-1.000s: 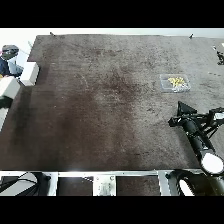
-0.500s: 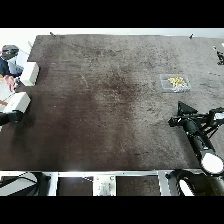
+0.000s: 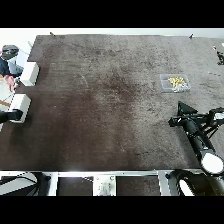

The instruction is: Fold the box and place the chain.

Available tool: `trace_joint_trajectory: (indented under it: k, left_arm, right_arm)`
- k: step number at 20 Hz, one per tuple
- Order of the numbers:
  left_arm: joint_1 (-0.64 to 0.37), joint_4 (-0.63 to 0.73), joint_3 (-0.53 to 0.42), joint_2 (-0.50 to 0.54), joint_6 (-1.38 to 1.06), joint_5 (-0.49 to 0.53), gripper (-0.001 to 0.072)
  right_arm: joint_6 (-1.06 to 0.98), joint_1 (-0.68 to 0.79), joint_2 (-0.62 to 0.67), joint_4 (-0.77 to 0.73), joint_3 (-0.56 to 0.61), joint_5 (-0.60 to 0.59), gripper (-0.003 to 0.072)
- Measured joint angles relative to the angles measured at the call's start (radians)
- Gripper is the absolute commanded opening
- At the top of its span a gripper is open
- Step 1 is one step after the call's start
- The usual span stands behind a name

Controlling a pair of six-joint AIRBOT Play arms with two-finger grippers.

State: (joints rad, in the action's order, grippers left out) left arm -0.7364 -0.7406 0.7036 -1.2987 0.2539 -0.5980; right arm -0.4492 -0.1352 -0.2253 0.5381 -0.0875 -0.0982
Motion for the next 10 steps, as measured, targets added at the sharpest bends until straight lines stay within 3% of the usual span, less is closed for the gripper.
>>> trace_joint_trajectory:
  k: [6,7,8,9,10]
  left_arm:
    - [0.0,0.003,0.163,0.011,0.053,-0.211,0.067]
    - [0.0,0.017,0.193,0.02,0.06,-0.243,0.0553]
    - [0.0,0.045,0.225,0.032,0.065,-0.273,0.0376]
    - [0.0,0.079,0.254,0.046,0.068,-0.298,0.0135]
    - [0.0,0.127,0.283,0.062,0.067,-0.323,0.001]
  right_arm:
    - [0.0,0.0,0.0,0.0,0.0,0.0,0.0013]
    - [0.0,0.0,0.0,0.0,0.0,0.0,0.0013]
    - [0.0,0.0,0.0,0.0,0.0,0.0,0.0013]
    - [0.0,0.0,0.0,0.0,0.0,0.0,0.0013]
    - [0.0,0.0,0.0,0.0,0.0,0.0,0.0013]
